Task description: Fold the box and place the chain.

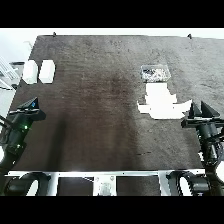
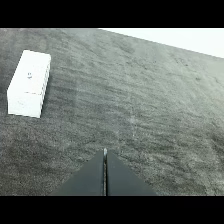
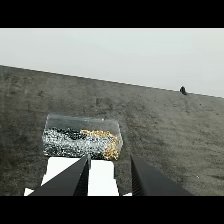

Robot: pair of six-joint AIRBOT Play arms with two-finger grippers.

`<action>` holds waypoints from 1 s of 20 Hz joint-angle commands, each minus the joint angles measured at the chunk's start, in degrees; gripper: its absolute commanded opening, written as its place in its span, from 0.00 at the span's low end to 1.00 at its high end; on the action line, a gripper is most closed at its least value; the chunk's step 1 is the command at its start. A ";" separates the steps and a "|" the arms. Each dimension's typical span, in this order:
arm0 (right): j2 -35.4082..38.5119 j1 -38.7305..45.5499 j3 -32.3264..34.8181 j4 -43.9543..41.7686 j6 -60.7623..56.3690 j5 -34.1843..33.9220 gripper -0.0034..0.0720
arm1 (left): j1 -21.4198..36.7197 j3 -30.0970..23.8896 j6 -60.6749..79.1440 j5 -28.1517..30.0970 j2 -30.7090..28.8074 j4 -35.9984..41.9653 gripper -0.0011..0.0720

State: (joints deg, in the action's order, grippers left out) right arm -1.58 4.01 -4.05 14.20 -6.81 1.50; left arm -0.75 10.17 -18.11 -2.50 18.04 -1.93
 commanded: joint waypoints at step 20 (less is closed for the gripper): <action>-55.23 20.65 -41.07 4.39 -15.34 27.71 0.48 | 0.02 -0.02 0.00 0.00 -0.04 -0.02 0.04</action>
State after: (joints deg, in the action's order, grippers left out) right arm -43.00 16.21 -35.46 15.33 -11.86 11.84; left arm -0.75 10.17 -18.11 -2.48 18.02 -1.93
